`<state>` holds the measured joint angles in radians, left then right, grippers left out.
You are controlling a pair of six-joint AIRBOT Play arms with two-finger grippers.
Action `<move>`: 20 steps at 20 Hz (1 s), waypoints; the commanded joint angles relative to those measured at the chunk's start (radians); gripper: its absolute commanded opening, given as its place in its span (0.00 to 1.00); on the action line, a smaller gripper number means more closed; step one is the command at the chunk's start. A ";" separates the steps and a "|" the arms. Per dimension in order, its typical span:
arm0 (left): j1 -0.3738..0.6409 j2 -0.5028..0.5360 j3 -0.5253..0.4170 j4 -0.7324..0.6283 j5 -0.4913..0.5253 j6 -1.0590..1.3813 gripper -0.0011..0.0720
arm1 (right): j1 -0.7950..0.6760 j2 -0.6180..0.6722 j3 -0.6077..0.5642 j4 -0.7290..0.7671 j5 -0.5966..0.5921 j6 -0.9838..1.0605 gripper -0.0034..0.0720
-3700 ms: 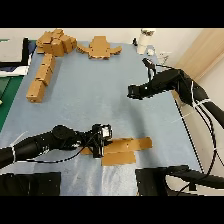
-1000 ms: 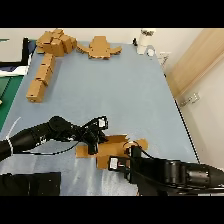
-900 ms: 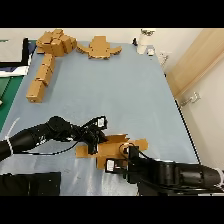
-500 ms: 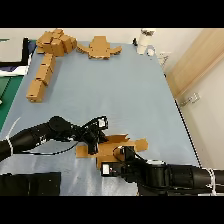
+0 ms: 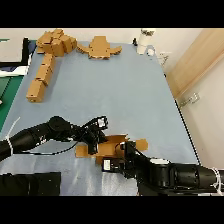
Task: Fold the box.
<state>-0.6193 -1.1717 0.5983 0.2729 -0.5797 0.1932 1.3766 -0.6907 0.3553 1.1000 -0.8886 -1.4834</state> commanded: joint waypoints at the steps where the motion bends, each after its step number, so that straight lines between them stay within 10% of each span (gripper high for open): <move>1: 0.000 0.000 0.001 0.000 0.001 0.000 0.03 | 0.000 0.010 0.002 -0.037 -0.004 0.080 0.90; 20: 0.000 0.000 0.001 0.000 0.000 0.000 0.03 | -0.077 0.268 -0.093 -0.074 0.002 0.107 0.99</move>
<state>-0.6193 -1.1717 0.5983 0.2729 -0.5789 0.1932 1.3056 -0.4610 0.2783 1.0325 -0.8776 -1.3159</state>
